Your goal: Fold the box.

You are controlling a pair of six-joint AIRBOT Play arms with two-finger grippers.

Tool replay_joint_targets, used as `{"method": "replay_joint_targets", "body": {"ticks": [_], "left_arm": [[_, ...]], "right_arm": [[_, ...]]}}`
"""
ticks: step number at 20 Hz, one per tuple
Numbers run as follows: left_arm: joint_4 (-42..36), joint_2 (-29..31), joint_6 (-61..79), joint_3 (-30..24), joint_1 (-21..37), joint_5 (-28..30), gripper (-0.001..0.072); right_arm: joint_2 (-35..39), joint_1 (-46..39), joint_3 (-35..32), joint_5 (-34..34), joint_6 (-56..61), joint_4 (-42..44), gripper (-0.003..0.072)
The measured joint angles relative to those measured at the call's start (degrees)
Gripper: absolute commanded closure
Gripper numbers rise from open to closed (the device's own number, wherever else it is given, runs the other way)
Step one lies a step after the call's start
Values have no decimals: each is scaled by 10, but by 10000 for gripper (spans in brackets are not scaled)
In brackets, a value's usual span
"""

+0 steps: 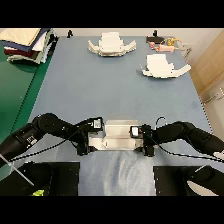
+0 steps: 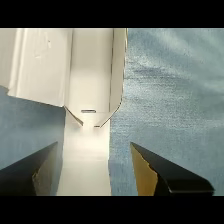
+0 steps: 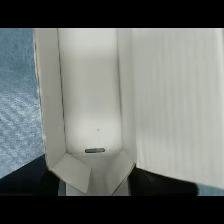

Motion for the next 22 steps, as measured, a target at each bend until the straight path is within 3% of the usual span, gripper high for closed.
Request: {"method": "replay_joint_targets", "body": {"ticks": [1, 2, 6, 7, 8, 10, 15, 16, 17, 18, 22], "left_arm": [[-16, -12, 23, -6, -1, 9, 32], [-28, -24, 39, -10, -3, 21, 137], [-63, -65, 83, -15, -22, 71, 447], [-70, -74, 92, -15, -27, 82, 492], [-73, -82, 96, -14, -32, 87, 493], [-83, -94, 103, -10, -43, 100, 600], [-117, -108, 120, -5, -66, 132, 595], [-123, -110, 121, -5, -69, 136, 484], [-128, -114, 123, -4, -71, 139, 235], [-132, -117, 123, -4, -72, 141, 95], [-137, -128, 108, -4, -74, 141, 95]], "right_arm": [[0, 0, 0, 0, 0, 0, 137], [0, 0, 0, 0, 0, 0, 137], [0, 0, 0, 0, 0, 0, 138], [0, 0, 0, 0, 0, 0, 137], [0, 0, 0, 0, 0, 0, 137], [0, 0, 0, 0, 0, 0, 137], [0, 0, 0, 0, 0, 0, 137], [0, 0, 0, 0, 0, 0, 137], [0, 0, 0, 0, 0, 0, 137], [0, 0, 0, 0, 0, 0, 137], [0, 0, 0, 0, 0, 0, 137]]}}
